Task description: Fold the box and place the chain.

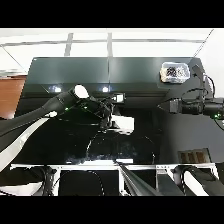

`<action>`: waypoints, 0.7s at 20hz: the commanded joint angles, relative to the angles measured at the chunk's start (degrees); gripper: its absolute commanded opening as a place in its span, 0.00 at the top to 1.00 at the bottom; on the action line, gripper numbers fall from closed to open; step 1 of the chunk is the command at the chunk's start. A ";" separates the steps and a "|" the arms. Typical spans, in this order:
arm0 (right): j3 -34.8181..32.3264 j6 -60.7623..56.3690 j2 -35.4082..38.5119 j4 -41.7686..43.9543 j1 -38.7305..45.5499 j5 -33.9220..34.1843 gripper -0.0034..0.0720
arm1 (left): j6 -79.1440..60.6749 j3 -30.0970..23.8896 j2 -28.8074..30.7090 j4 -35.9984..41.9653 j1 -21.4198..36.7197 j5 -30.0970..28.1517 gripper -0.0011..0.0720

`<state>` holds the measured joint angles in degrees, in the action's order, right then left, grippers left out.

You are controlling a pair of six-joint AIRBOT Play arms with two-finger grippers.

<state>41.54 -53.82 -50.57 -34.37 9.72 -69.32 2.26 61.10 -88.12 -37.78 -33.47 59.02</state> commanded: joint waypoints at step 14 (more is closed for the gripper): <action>-0.02 -0.22 0.04 -0.20 0.04 -0.07 0.93 | 10.97 4.92 -0.92 -4.87 -1.14 -0.52 0.02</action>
